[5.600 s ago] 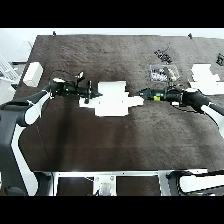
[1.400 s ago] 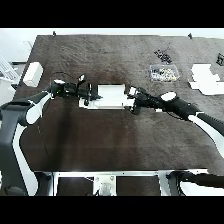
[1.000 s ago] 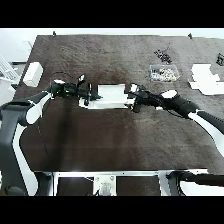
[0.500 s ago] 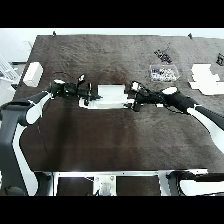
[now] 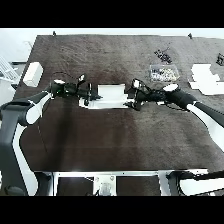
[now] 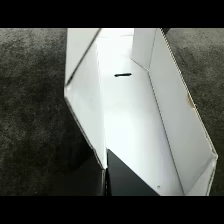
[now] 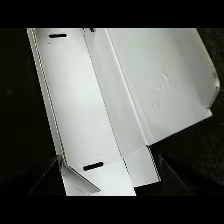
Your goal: Fold the box and place the chain.
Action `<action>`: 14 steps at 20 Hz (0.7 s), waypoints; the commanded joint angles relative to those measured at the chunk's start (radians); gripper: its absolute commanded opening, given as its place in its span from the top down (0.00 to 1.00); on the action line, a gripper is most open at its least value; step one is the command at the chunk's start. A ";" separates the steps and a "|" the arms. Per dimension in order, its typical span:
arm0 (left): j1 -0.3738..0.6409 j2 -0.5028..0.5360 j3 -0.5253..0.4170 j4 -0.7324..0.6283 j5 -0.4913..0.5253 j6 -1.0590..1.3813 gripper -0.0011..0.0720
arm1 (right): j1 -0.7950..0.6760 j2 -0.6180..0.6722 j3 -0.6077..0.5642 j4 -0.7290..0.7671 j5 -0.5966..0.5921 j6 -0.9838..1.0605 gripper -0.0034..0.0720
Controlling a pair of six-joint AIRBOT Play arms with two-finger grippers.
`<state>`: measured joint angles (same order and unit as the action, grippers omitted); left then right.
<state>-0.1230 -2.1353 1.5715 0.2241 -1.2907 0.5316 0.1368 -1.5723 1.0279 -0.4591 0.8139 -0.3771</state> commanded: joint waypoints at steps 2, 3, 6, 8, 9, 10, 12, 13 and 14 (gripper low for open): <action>0.001 0.000 0.000 0.000 0.000 0.000 0.96 | -0.014 -0.029 0.019 -0.008 0.033 0.002 0.01; 0.001 0.000 0.000 0.000 0.000 0.000 0.96 | -0.014 -0.039 0.026 -0.009 0.034 0.002 0.01; 0.001 0.000 0.000 0.000 0.000 0.000 0.96 | -0.014 -0.066 0.054 -0.016 0.064 0.002 0.01; 0.001 0.000 0.000 0.000 0.000 0.000 0.96 | -0.014 -0.084 0.076 -0.016 0.075 0.002 0.01; 0.001 0.000 0.000 0.000 0.000 0.000 0.96 | -0.015 -0.092 0.083 -0.016 0.079 0.002 0.01; 0.001 0.000 0.000 0.000 0.000 0.000 0.96 | -0.014 -0.096 0.085 -0.016 0.086 0.002 0.01; 0.001 0.000 0.000 0.000 0.000 0.000 0.96 | -0.014 -0.109 0.086 -0.016 0.123 0.002 0.01; 0.001 0.000 0.000 0.000 0.000 0.000 0.96 | -0.014 -0.115 0.087 -0.018 0.135 0.002 0.01; 0.001 0.000 0.000 0.000 0.000 0.000 0.96 | -0.013 -0.117 0.091 -0.019 0.139 0.002 0.01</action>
<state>-0.1230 -2.1353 1.5715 0.2241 -1.2907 0.5316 0.1226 -1.6745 1.1099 -0.4770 0.9173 -0.3759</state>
